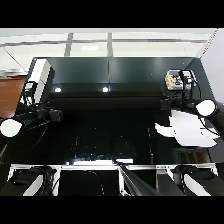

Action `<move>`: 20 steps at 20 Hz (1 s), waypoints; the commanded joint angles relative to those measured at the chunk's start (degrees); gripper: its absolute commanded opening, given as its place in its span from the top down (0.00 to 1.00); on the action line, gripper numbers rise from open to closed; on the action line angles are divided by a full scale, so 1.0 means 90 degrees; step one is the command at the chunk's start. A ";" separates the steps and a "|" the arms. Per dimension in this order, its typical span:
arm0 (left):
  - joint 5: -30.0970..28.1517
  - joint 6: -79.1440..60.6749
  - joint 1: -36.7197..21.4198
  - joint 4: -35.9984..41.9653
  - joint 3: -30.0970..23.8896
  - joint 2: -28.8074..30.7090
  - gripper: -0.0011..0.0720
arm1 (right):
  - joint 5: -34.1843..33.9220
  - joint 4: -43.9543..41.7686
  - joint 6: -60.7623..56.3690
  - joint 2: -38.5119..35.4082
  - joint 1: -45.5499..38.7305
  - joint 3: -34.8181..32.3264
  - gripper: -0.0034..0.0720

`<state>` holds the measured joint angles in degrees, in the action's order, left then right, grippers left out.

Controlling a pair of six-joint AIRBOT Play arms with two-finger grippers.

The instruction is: Fold the box and place the chain.

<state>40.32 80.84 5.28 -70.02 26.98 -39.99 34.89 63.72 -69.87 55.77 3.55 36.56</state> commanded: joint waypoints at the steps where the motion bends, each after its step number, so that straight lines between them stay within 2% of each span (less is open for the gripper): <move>1: 0.0000 0.0000 0.0002 0.0000 0.0000 0.0000 0.95 | 0.0000 0.0000 -0.0002 0.0000 0.0005 -0.0002 0.94; 14: -0.0002 -0.0002 0.0002 0.0000 0.0000 0.0000 0.95 | 0.0000 0.0002 -0.0002 0.0000 0.0005 -0.0002 0.94; 17: 0.0000 -0.0002 0.0002 0.0000 0.0000 0.0000 0.95 | -0.0189 -0.0918 -0.0019 0.0000 0.0005 -0.0002 0.94; 19: -0.0002 -0.0002 0.0002 0.0000 0.0000 0.0000 0.95 | -0.0656 -0.1260 -0.0029 0.0000 0.0005 -0.0002 0.91; 20: 0.0000 -0.0002 0.0002 0.0000 0.0000 0.0000 0.95 | -0.0814 -0.1285 -0.0024 -0.0002 0.0002 0.0000 0.47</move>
<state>40.29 80.84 5.28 -70.02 26.98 -39.99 31.68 56.55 -69.97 55.77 3.53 36.56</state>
